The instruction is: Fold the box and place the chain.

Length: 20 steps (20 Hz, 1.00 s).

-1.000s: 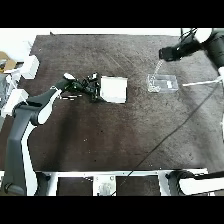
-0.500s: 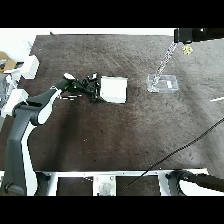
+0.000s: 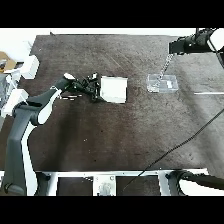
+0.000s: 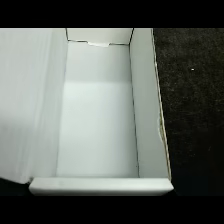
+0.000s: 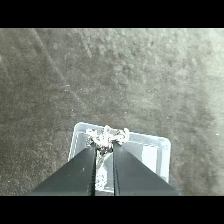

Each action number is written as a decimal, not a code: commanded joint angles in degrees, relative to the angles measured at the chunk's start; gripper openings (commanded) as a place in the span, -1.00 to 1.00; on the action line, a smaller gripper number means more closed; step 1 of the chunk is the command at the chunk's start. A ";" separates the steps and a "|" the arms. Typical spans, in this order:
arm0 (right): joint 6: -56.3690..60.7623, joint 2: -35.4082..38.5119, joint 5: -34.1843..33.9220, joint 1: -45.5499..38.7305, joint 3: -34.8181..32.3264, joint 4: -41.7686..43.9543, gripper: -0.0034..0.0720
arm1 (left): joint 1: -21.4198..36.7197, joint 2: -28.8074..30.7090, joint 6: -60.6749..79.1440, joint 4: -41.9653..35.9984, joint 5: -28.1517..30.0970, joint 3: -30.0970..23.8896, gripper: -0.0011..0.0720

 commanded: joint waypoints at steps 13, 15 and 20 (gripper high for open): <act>-0.24 10.67 -5.33 6.62 -0.74 3.06 -0.90 | 0.00 0.00 0.02 0.00 0.00 0.00 -0.01; -1.14 11.47 -5.31 9.68 -0.76 3.08 -0.90 | 0.00 0.00 0.02 0.00 0.00 0.00 -0.01; -1.73 11.41 -3.52 16.92 -0.79 3.13 -0.90 | 0.00 0.00 0.02 0.00 0.00 0.00 -0.01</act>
